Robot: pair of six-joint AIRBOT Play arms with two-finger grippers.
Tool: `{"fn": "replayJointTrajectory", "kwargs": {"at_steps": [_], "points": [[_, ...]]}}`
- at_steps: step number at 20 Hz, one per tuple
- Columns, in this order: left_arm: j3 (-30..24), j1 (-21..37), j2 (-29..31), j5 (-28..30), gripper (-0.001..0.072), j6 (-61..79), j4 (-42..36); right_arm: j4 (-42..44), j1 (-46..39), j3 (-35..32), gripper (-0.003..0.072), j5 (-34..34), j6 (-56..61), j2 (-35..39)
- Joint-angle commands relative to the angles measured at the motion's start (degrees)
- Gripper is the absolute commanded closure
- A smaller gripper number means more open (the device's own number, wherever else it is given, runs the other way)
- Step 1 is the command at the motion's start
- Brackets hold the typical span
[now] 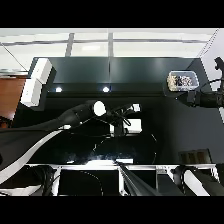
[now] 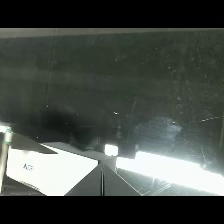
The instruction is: Fold the box and place the chain.
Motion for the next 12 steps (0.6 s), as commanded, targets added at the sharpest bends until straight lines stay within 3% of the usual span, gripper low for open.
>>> {"fn": "replayJointTrajectory", "kwargs": {"at_steps": [1, 5, 7, 8, 10, 12], "points": [[0.04, -2.32, -1.92, 3.72, 0.0004, -0.02, 4.24, 0.07, -0.02, 0.04, 0.0679, 0.04, 0.02, 0.02], [0.04, -2.56, -1.84, 4.39, 0.0017, -0.02, 4.59, 0.42, -0.02, 0.04, 0.0679, 0.02, 0.02, 0.02], [0.07, -2.29, -0.57, 3.26, 0.0294, -0.07, 4.7, 1.53, -0.02, 0.04, 0.0679, 0.02, 0.02, 0.02], [0.07, -1.73, 0.72, 2.1, 0.0323, -1.73, 5.01, 1.86, -0.02, 0.04, 0.0679, 0.04, 0.02, 0.02], [0.04, 0.7, 3.96, -1.97, 0.0324, -11.39, 9.84, 1.81, -0.02, 0.04, 0.0679, 0.07, 0.02, 0.02], [0.0, 5.16, 7.39, -9.68, 0.0324, -24.81, 16.85, 1.81, -0.02, 0.04, 0.0679, 0.22, 0.0, 0.02]]}}
